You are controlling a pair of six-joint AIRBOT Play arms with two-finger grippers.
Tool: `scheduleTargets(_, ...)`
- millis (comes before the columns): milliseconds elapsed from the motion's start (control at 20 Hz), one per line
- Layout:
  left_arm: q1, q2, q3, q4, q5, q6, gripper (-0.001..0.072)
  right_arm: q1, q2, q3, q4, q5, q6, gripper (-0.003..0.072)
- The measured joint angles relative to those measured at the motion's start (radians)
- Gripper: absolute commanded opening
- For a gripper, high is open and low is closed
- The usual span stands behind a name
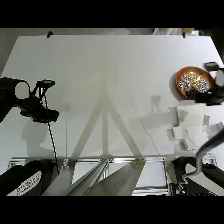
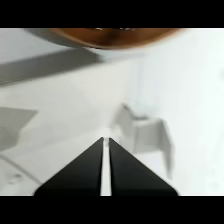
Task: Fold the box and place the chain.
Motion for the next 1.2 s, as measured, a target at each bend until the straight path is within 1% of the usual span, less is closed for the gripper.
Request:
scheduleTargets(50, 0.0, 0.0, 0.0, 0.0, 0.0, 0.0, 0.0008, -0.051, 0.005, 0.003, -0.009, 0.008, -0.016, 0.0572)
scheduleTargets(200, 0.0, 0.0, 0.0, 0.0, 0.0, 0.0, 0.0008, -0.22, 0.001, 0.008, 0.018, 0.0, -0.1, 0.0572)
scheduleTargets(350, 0.0, 0.0, 0.0, 0.0, 0.0, 0.0, 0.0008, -0.364, -0.041, 0.009, 0.074, -0.007, -0.177, 0.0568)
scheduleTargets(500, 0.0, 0.0, 0.0, 0.0, 0.0, 0.0, 0.0008, -0.46, -0.11, 0.009, 0.113, -0.014, -0.241, 0.0515)
scheduleTargets(600, 0.0, 0.0, 0.0, 0.0, 0.0, 0.0, 0.0008, -0.489, -0.162, 0.009, 0.125, -0.023, -0.271, 0.0501)
scheduleTargets(650, 0.0, 0.0, 0.0, 0.0, 0.0, 0.0, 0.0008, -0.499, -0.192, 0.009, 0.127, -0.029, -0.279, 0.0467)
scheduleTargets(700, 0.0, 0.0, 0.0, 0.0, 0.0, 0.0, 0.0008, -0.505, -0.223, 0.009, 0.129, -0.029, -0.29, 0.0389)
scheduleTargets(750, 0.0, 0.0, 0.0, 0.0, 0.0, 0.0, 0.0008, -0.51, -0.25, 0.009, 0.13, -0.032, -0.292, 0.0286)
scheduleTargets(800, 0.0, 0.0, 0.0, 0.0, 0.0, 0.0, 0.0008, -0.513, -0.278, 0.009, 0.131, -0.037, -0.295, 0.0122)
scheduleTargets(850, 0.0, 0.0, 0.0, 0.0, 0.0, 0.0, 0.0008, -0.516, -0.3, 0.009, 0.132, -0.038, -0.295, 0.0016)
scheduleTargets(950, 0.0, 0.0, 0.0, 0.0, 0.0, 0.0, 0.0008, -0.513, -0.324, 0.009, 0.143, -0.028, -0.293, 0.0016)
scheduleTargets(1050, 0.0, 0.0, 0.0, 0.0, 0.0, 0.0, 0.0008, -0.489, -0.316, 0.009, 0.17, 0.003, -0.294, 0.0016)
scheduleTargets(1200, 0.0, 0.0, 0.0, 0.0, 0.0, 0.0, 0.0008, -0.406, -0.241, 0.009, 0.234, 0.035, -0.314, 0.0015)
